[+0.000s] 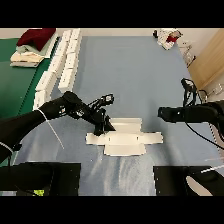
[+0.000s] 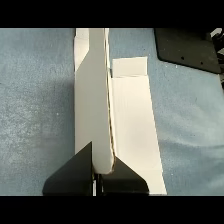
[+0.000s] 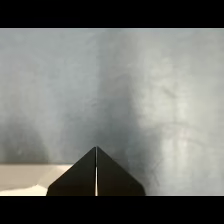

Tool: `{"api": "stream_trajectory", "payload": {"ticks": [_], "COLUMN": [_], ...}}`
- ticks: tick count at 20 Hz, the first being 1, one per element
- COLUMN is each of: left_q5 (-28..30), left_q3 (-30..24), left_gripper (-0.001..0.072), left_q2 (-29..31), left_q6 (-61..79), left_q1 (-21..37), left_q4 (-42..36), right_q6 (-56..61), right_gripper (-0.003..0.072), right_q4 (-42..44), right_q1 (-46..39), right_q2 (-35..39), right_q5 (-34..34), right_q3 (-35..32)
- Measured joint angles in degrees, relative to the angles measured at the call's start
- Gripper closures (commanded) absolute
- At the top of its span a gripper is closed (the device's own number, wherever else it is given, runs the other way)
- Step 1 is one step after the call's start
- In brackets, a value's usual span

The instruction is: Fold the box.

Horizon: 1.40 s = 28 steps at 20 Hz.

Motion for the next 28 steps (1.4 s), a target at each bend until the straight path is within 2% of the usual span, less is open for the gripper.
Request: {"api": "stream_trajectory", "payload": {"ticks": [3, 6, 12, 13, 14, 15, 17, 20, 25, 28], "left_q5": [-0.04, -0.09, -0.11, -0.11, -0.11, -0.11, -0.11, -0.13, -0.13, -0.13], "left_q3": [0.0, 0.0, 0.0, 0.0, 0.0, 0.0, 0.0, 0.0, 0.0, 0.0], "left_gripper": [0.0694, 0.0694, 0.0693, 0.0694, 0.0694, 0.0694, 0.0694, 0.0694, 0.0694, 0.0694], "left_q2": [0.0, 0.0, 0.0, 0.0, 0.0, 0.0, 0.0, 0.0, 0.0, 0.0], "left_q6": [-0.17, -0.2, -0.24, -0.26, -0.31, -0.35, -0.35, -0.35, -0.31, -0.28], "left_q1": [0.0, 0.0, 0.0, 0.0, 0.0, 0.0, 0.0, 0.0, 0.0, 0.0], "left_q4": [0.0, -0.02, -0.02, -0.02, -0.04, -0.04, -0.04, -0.04, -0.04, -0.04], "right_q6": [-2.75, -3.74, 1.33, 2.12, 2.51, 2.86, 3.39, 3.76, 4.13, 6.19], "right_gripper": [0.0685, 0.0686, 0.0678, 0.0457, 0.01, -0.0034, -0.0034, -0.0029, -0.0027, -0.0027], "right_q4": [3.8, 5.53, 5.07, 3.5, 1.38, -1.2, -7.74, -15.96, -24.65, -29.55], "right_q1": [2.91, 10.4, 35.8, 40.61, 44.72, 48.3, 53.68, 57.2, 58.93, 59.21], "right_q2": [0.02, 0.17, 1.42, 1.49, 1.42, 1.11, -0.55, -4.39, -10.56, -11.74], "right_q5": [-4.31, -8.24, -10.19, -9.53, -8.63, -7.93, -6.47, -5.42, -3.67, -3.17], "right_q3": [-0.02, -0.52, -3.82, -4.11, -4.28, -4.39, -4.55, -4.7, -4.7, -4.46]}}
